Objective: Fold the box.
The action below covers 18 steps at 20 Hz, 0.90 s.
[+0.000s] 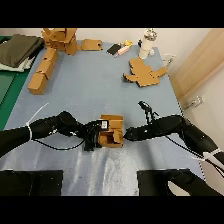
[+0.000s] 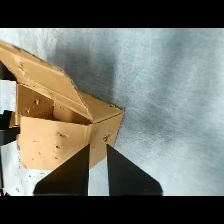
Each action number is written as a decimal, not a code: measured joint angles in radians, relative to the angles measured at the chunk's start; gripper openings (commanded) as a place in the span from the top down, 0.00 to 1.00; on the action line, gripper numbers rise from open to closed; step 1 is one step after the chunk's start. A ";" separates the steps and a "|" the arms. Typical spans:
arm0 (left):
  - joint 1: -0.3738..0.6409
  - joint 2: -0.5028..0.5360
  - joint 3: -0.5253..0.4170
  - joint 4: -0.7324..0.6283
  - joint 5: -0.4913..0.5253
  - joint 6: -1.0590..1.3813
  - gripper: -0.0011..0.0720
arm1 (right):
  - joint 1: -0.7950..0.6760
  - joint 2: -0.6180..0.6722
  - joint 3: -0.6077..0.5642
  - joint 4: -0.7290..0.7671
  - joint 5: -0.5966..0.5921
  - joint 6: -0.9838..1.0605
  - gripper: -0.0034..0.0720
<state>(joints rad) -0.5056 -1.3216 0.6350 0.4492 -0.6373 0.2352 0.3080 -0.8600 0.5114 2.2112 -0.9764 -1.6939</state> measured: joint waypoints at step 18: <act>0.000 0.000 0.000 0.000 0.000 0.000 0.24 | 0.291 -0.164 0.153 -0.365 -0.005 0.397 0.33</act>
<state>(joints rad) -0.5056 -1.3220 0.6350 0.4488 -0.6373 0.2352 0.5991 -1.0237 0.6643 1.8458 -0.9813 -1.2968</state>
